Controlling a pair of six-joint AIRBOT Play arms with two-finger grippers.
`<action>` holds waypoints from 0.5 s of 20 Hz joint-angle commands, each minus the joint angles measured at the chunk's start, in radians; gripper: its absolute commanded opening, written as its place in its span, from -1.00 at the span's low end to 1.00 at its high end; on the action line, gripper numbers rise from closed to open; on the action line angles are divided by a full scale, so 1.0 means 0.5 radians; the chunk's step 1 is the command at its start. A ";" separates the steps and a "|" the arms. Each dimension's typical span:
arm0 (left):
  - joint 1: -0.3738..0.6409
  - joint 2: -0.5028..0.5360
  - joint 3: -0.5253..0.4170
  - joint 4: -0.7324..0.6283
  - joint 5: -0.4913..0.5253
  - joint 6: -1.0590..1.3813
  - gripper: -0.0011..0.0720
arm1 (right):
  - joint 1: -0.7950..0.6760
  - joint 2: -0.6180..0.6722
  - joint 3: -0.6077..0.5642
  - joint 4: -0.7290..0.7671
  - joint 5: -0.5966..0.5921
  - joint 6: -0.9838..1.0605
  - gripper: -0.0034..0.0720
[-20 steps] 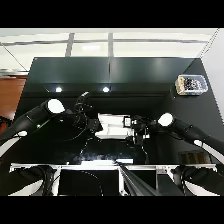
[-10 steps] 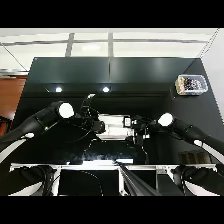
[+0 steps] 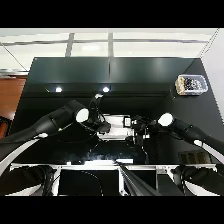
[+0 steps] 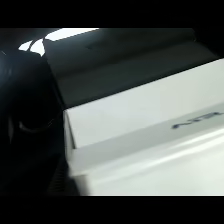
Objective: Fold the box and place the chain.
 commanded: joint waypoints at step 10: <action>-0.126 -0.162 0.082 0.289 -0.116 -0.554 -0.07 | 0.001 0.000 -0.001 -0.002 0.002 0.000 -0.57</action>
